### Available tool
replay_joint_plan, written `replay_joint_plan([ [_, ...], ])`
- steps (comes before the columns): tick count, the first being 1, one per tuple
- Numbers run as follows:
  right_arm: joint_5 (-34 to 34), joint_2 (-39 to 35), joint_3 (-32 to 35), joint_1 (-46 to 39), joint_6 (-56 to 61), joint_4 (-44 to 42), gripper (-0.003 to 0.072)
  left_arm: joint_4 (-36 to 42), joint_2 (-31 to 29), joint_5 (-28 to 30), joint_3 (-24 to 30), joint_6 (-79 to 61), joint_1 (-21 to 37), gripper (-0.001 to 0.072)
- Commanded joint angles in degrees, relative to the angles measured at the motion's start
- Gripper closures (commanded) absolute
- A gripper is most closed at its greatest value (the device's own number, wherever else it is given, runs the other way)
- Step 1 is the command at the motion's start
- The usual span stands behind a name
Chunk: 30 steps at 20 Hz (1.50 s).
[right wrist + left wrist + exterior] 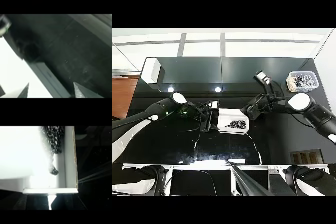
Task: Fold the box and place the chain.
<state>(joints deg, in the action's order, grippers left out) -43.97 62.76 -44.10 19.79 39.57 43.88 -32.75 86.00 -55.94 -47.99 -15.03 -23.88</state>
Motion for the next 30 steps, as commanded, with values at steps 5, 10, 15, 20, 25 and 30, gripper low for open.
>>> replay_joint_plan([
  [5,-10.32,0.96,0.15,1.05,-17.38,1.84,0.0067,-0.02,0.00,0.07,-0.02,0.02,-0.04,0.0328],
  [10,-9.38,1.01,2.23,2.03,-22.29,0.28,0.0066,0.00,0.00,0.02,-0.02,0.02,-0.04,0.0328],
  [15,-9.33,1.01,2.23,3.82,-24.20,0.17,0.0207,0.00,0.00,0.02,-0.02,0.02,-0.04,0.0328],
  [20,-9.73,0.44,1.03,3.78,-16.98,0.59,0.0049,0.00,0.00,0.02,-0.02,0.04,-0.04,0.0328],
  [25,-16.39,-4.13,-4.87,3.50,-5.33,5.92,0.0046,0.00,0.00,0.02,-0.02,0.02,-0.04,0.0328],
  [30,-10.95,-3.28,-5.62,0.02,-4.46,5.25,0.0057,-0.02,0.00,0.02,-0.02,0.02,-0.04,0.0328],
])
